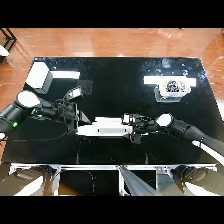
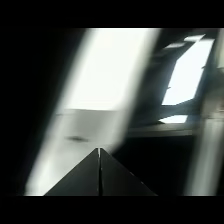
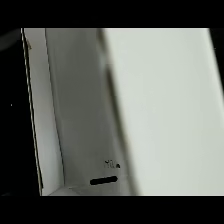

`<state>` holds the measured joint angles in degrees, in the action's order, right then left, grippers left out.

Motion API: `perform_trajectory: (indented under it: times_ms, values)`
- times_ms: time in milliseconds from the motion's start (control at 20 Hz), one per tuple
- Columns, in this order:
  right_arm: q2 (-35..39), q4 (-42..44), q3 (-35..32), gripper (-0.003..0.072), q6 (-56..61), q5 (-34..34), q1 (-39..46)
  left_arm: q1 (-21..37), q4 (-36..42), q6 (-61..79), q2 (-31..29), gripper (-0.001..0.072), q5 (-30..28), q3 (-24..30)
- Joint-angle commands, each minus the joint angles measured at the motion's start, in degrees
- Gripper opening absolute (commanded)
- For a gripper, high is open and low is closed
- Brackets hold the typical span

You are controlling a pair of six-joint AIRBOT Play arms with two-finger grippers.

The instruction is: Fold the box and place the chain.

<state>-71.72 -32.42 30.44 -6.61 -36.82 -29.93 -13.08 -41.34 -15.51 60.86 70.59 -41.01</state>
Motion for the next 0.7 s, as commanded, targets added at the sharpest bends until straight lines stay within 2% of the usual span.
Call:
perform_trajectory:
  times_ms: [0, 100, 300, 500, 550, 650]
  values:
    - [0.0, 0.0, 0.0, 0.0428, 0.0, 0.0, -0.1, -2.3, 4.8, -4.4, -1.3, 0.0013, 4.4, 2.3]
    - [0.0, 0.0, 0.0, 0.0428, 0.0, 0.0, -0.1, -5.7, 5.6, -4.4, -1.2, 0.0013, -5.2, 4.0]
    - [0.0, 0.0, 0.0, 0.0428, 0.0, 0.0, -0.1, -6.6, 20.0, 0.1, -1.2, 0.0013, -19.6, 7.1]
    - [0.0, 0.0, 0.0, 0.0428, 0.1, 0.0, -0.1, -9.5, 20.6, 0.6, 0.0, 0.0013, -36.9, 7.9]
    - [0.0, 0.0, 0.0, 0.0428, 0.1, 0.0, -0.1, -10.2, 20.6, 0.6, 0.7, 0.0014, -39.5, 7.9]
    - [0.0, 0.0, 0.0, 0.0428, 0.1, 0.0, -0.1, -11.0, 20.6, 0.6, 3.4, 0.0014, -40.8, 7.9]
